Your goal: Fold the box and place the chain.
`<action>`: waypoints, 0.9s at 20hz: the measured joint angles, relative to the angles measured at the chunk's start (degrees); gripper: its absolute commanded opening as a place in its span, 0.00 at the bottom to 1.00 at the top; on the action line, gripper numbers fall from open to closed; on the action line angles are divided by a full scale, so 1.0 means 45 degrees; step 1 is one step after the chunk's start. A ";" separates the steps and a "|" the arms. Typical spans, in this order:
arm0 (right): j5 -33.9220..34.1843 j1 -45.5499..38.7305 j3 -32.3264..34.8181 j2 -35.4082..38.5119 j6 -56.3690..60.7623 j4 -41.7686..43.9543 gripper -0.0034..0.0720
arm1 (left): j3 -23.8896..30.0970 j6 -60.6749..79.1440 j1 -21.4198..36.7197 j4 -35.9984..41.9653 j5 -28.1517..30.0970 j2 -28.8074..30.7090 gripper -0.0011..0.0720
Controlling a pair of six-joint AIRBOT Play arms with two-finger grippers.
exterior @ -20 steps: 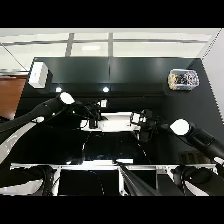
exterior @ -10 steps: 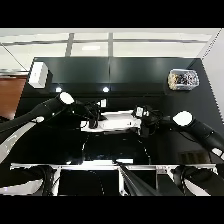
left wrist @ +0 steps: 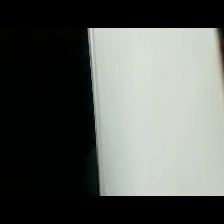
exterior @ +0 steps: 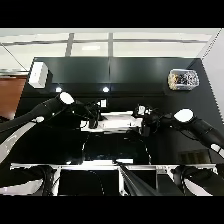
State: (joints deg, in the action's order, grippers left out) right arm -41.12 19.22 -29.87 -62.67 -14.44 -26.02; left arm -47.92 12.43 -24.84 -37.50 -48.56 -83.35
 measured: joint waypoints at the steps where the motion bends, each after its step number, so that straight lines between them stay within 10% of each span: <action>1: -0.0053 0.0107 0.0000 -0.0165 -0.0136 0.0024 0.98 | 0.0000 0.0010 0.0000 -0.0005 -0.0010 0.0000 0.05; 18: -0.0185 0.0233 -0.0029 -0.1821 -0.1423 -0.0219 0.97 | 0.0005 -0.0034 -0.0005 0.0000 -0.0015 0.0000 0.05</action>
State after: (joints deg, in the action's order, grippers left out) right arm -41.95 20.27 -30.00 -70.87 -20.84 -27.00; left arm -47.90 12.27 -24.86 -37.50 -48.62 -83.35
